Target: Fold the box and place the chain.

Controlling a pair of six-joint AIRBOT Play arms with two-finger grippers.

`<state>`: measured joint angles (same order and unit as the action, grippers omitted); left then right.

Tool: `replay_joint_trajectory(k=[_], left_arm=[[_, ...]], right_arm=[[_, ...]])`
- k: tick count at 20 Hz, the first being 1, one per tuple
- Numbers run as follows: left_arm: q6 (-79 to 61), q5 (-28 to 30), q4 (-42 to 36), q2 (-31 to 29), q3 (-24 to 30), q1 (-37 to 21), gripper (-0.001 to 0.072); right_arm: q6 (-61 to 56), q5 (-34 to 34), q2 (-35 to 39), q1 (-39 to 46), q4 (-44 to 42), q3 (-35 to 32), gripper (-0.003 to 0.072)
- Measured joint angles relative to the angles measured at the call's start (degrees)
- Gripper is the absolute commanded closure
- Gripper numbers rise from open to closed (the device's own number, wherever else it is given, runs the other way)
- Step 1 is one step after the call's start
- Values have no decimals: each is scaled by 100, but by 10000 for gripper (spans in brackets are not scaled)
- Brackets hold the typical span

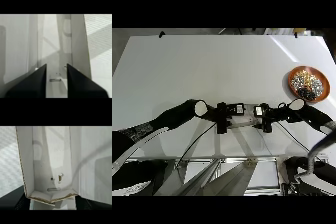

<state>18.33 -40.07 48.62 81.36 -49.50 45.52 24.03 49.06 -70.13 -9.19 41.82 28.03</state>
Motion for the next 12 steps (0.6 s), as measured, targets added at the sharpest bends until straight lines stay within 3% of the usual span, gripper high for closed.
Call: replay_joint_trajectory(k=[2,4,12], left_arm=[[293,-192,44,-136,2,-61,583],[804,-472,208,-334,2,-164,710],[4450,-1488,1681,-1401,22,-914,710]], right_arm=[[-2,0,0,0,0,0,280],[-7,-2,0,-2,0,0,280],[-15,-2,2,-2,-2,0,280]])
